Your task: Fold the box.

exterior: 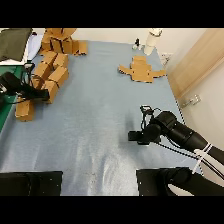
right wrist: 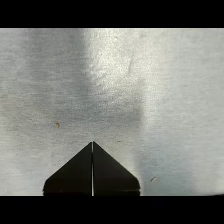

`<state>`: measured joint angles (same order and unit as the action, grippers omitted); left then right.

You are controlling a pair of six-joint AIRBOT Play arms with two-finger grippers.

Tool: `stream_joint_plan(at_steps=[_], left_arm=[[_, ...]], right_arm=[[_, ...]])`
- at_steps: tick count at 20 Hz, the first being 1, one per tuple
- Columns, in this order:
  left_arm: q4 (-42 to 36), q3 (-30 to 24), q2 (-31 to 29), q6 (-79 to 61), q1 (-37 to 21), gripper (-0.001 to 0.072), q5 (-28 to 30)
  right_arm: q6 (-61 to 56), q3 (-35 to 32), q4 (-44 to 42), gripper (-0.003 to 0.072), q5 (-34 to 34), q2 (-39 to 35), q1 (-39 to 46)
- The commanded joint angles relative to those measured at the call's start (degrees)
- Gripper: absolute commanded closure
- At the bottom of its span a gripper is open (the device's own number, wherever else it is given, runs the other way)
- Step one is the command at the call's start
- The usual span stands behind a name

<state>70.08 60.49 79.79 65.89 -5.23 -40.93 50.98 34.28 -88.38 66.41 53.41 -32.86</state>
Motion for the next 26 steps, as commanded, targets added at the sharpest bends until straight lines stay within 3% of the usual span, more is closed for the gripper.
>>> stream_joint_plan(at_steps=[1,4,6,7,11,16,19,26], left_arm=[[1.25,6.12,-2.73,0.17,-2.4,-0.0003,-14.56],[-0.9,11.69,-6.47,4.26,-2.32,0.003,-23.61],[-5.84,13.66,-8.63,3.45,-0.79,0.061,-28.33],[-8.55,13.73,-9.75,2.71,0.85,0.0696,-29.51],[-12.87,12.68,-10.73,4.66,11.74,0.0698,-32.61],[-11.82,2.43,-10.73,8.55,27.43,0.0698,-23.89],[-11.61,-2.25,-10.73,9.79,30.03,0.0697,-21.0],[-11.85,-2.82,-10.73,9.79,30.14,0.0697,-20.7]], right_arm=[[0.07,0.07,-1.46,0.0683,-0.07,0.02,0.02],[3.26,1.92,-3.06,0.0683,-1.49,0.61,0.04],[5.68,6.36,-2.99,0.0683,-1.42,2.69,0.22],[6.86,9.35,-3.04,0.0683,-1.36,4.42,0.52],[10.36,20.94,-3.48,0.0683,0.76,13.53,1.73],[12.7,26.75,-9.84,0.0683,1.03,20.46,1.7],[12.66,26.75,-10.45,0.0683,0.55,20.44,1.7],[12.66,26.75,-10.43,0.0683,0.52,20.46,1.73]])
